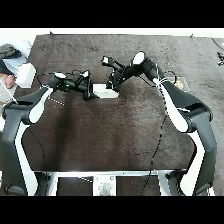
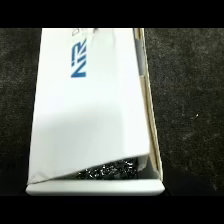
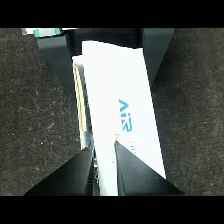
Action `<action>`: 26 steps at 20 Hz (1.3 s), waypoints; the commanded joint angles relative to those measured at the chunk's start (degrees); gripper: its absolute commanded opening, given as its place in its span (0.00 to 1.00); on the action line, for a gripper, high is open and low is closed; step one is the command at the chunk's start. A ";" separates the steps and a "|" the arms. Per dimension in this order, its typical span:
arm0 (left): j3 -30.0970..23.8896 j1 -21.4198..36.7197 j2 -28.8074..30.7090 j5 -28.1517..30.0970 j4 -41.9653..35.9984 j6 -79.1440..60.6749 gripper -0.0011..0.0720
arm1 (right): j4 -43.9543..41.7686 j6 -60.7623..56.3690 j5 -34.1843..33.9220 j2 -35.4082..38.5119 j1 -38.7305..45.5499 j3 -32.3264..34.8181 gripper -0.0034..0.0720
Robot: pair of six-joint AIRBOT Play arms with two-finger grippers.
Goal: Fold the box and place the chain.
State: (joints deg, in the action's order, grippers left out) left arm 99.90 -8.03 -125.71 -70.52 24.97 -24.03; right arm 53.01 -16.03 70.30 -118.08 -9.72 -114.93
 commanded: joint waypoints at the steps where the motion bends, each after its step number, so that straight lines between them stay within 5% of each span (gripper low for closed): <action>1: -0.02 0.04 0.00 0.07 0.02 -0.02 0.40 | 0.83 -1.14 0.46 -0.68 0.04 0.09 0.28; 11: -0.02 0.04 0.00 0.07 0.02 -0.02 0.40 | 0.52 -1.77 2.56 -1.44 0.79 0.31 0.36; 15: -0.02 0.04 0.00 0.07 0.02 -0.02 0.40 | -11.19 -1.49 2.51 -0.37 4.00 0.31 0.36; 16: -0.02 0.04 0.00 0.07 0.02 -0.02 0.40 | -14.51 -1.55 2.60 -0.44 4.90 0.33 0.33; 19: -0.02 0.04 0.00 0.07 0.02 -0.02 0.40 | -18.32 -1.60 3.50 -0.83 5.99 0.46 0.03; 26: -0.02 0.04 0.00 0.07 0.02 -0.02 0.40 | -14.67 -1.60 1.51 -0.87 5.62 7.96 0.03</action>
State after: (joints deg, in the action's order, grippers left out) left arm 99.90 -8.01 -125.71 -70.54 25.02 -24.08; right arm 37.32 -17.63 73.63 -118.93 -4.16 -109.86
